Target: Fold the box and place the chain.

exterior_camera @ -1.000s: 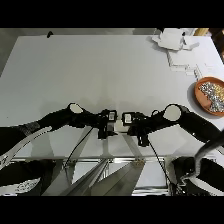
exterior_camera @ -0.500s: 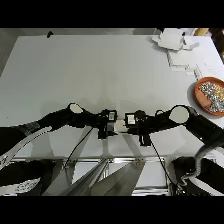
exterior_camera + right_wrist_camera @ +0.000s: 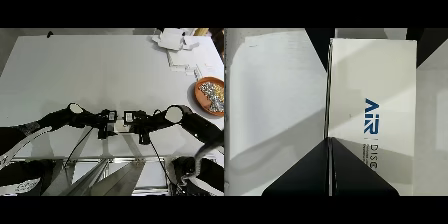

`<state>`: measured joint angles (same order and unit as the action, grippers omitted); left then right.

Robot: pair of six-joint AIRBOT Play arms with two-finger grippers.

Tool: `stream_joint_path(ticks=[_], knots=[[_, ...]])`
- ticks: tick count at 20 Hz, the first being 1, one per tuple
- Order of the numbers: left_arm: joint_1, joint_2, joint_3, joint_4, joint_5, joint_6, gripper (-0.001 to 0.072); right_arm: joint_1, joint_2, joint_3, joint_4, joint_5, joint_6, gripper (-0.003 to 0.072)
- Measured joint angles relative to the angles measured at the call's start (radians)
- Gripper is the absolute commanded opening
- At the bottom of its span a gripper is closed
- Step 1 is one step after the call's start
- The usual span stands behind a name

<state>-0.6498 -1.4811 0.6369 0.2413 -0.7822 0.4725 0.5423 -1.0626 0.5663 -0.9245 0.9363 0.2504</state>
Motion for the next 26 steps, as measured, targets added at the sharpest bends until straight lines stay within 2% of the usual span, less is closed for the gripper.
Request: stream_joint_path(ticks=[5,8,12,15,17,21,26], knots=[[0.000,0.000,0.000,0.001,0.000,0.001,0.0271,0.000,-0.014,-0.002,-0.005,0.003,0.007,0.0021],[0.000,0.000,0.000,-0.002,0.000,-0.003,0.0271,0.000,0.020,-0.001,-0.016,-0.002,0.019,0.0021],[0.000,0.000,0.000,-0.002,0.000,-0.004,0.0271,0.000,0.153,0.014,-0.077,-0.012,0.104,0.0021],[0.000,0.000,0.000,-0.002,0.000,-0.004,0.0271,-0.030,0.255,0.018,-0.220,-0.037,0.256,0.0021],[0.000,0.000,0.000,-0.002,0.000,-0.002,0.0271,-0.100,0.288,0.019,-0.311,-0.014,0.386,0.0021],[0.000,0.000,0.000,-0.002,0.000,-0.002,0.0271,-0.321,0.298,0.010,-0.431,0.122,0.608,0.0021],[0.000,0.000,0.000,-0.001,0.000,-0.002,0.0271,-0.539,0.297,-0.004,-0.473,0.219,0.728,0.0022]])
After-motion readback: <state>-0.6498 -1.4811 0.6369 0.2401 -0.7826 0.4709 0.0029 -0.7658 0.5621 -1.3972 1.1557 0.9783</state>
